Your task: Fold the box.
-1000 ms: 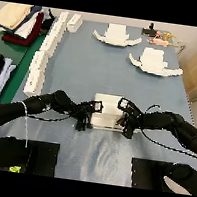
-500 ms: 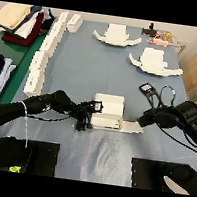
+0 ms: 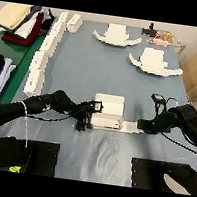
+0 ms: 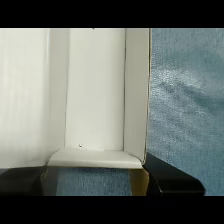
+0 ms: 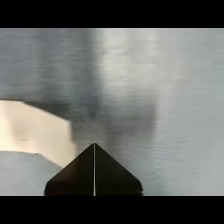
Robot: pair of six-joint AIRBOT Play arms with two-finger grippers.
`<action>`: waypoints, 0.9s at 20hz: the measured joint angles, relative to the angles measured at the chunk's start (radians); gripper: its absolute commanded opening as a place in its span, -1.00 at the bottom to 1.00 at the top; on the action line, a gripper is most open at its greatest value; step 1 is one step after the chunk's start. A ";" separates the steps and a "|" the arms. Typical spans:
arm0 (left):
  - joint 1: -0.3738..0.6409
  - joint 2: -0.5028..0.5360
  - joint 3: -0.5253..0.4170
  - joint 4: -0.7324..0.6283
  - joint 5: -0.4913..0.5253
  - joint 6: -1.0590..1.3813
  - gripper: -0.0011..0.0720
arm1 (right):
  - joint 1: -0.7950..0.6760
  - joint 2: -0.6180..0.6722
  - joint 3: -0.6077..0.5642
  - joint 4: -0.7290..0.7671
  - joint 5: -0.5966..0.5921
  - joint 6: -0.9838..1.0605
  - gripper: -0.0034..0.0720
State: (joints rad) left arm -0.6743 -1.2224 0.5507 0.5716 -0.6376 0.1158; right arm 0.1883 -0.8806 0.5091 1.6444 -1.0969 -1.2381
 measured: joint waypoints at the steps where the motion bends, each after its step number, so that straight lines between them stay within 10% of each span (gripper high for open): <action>1: 0.000 0.000 0.000 0.000 0.000 0.000 0.42 | -0.002 -0.001 -0.005 0.060 0.020 -0.024 -0.91; 7: 0.000 0.000 0.000 0.000 0.000 0.000 0.42 | -0.005 0.079 -0.016 0.240 0.062 -0.107 -0.90; 10: 0.000 0.000 0.000 0.000 0.000 0.000 0.42 | -0.005 0.127 -0.017 0.286 0.065 -0.134 -0.18; 18: 0.000 0.000 0.000 0.000 0.000 0.000 0.42 | 0.008 0.125 -0.018 0.406 0.088 -0.203 -0.10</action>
State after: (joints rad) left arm -0.6743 -1.2224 0.5507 0.5720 -0.6376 0.1158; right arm 0.1959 -0.7555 0.4915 2.0506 -1.0092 -1.4414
